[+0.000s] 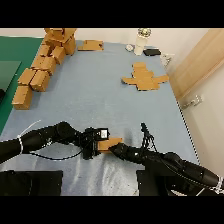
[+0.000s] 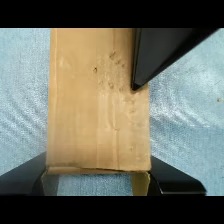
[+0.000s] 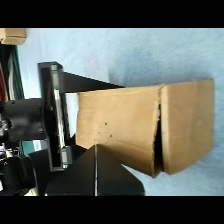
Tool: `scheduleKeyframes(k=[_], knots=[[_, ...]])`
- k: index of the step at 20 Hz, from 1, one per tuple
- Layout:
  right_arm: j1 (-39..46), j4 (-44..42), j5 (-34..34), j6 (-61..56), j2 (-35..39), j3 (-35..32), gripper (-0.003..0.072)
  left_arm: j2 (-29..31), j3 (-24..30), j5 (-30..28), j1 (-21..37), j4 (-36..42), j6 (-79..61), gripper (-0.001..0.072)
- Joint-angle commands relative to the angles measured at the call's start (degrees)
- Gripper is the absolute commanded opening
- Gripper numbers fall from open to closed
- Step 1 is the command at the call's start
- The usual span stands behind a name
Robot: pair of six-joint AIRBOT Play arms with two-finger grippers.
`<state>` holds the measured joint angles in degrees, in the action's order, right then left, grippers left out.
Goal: Fold the box.
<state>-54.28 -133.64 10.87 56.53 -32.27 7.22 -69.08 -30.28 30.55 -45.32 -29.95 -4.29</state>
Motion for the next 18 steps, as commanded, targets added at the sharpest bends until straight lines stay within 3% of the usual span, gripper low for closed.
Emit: scheduleKeyframes(k=[1, 12, 16, 18], knots=[[-0.2, 0.7, 0.7, -0.2, -3.1, 0.0, 0.0004, 0.0, 0.0, 0.0, 0.0, 0.0, 0.0, 0.0522], [-0.2, 3.0, 0.2, 0.9, -4.0, 0.7, 0.0003, 0.0, 0.0, 0.0, 0.0, 0.0, 0.0, 0.0521], [0.2, 11.5, 12.4, 0.7, 4.2, 6.7, 0.0002, 0.0, 0.0, 0.0, 0.0, 0.0, 0.0, 0.0521], [2.4, 24.2, 21.2, -8.6, 8.0, 10.0, 0.0003, 0.0, 0.0, 0.0, 0.0, 0.0, 0.0, 0.0522]])
